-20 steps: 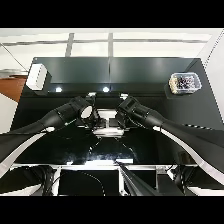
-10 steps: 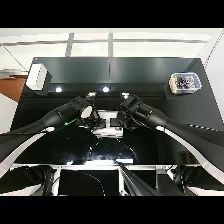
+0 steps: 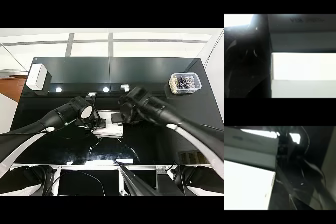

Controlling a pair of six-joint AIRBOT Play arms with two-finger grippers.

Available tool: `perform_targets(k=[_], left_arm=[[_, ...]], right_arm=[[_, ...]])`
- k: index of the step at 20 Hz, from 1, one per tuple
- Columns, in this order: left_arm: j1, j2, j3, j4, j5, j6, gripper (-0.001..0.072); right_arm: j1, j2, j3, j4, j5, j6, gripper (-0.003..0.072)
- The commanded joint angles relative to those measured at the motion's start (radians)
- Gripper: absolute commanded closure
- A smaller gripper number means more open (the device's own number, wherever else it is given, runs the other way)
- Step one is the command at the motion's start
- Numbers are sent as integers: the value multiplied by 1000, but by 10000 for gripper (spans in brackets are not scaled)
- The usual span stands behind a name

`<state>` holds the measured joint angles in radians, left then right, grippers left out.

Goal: Fold the box and place the chain.

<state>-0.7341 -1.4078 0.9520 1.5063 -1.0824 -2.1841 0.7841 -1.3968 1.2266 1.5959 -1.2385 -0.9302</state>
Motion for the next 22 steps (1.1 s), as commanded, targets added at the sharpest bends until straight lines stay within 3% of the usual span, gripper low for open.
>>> perform_targets(k=[1,3,7,8,9,10,14,20,22], left_arm=[[0,0,0,-1,4,0,684],[0,0,0,-1,5,0,684],[0,0,0,0,12,0,684],[0,0,0,0,15,0,684],[0,0,0,0,16,0,684],[0,0,0,0,18,0,684],[0,0,0,-1,35,0,684],[1,0,0,0,34,0,684],[1,0,0,0,35,0,684]], right_arm=[[-82,147,44,-1,-47,-132,266],[-169,235,44,-32,-55,-175,266],[-405,276,33,-348,-59,-203,265],[-462,269,16,-438,-21,-203,216],[-525,258,-2,-489,32,-204,6],[-602,235,-10,-496,92,-207,-33],[-846,94,12,-324,358,-269,-32],[-967,-262,256,-121,317,-393,-21],[-966,-340,301,-103,299,-423,85]])
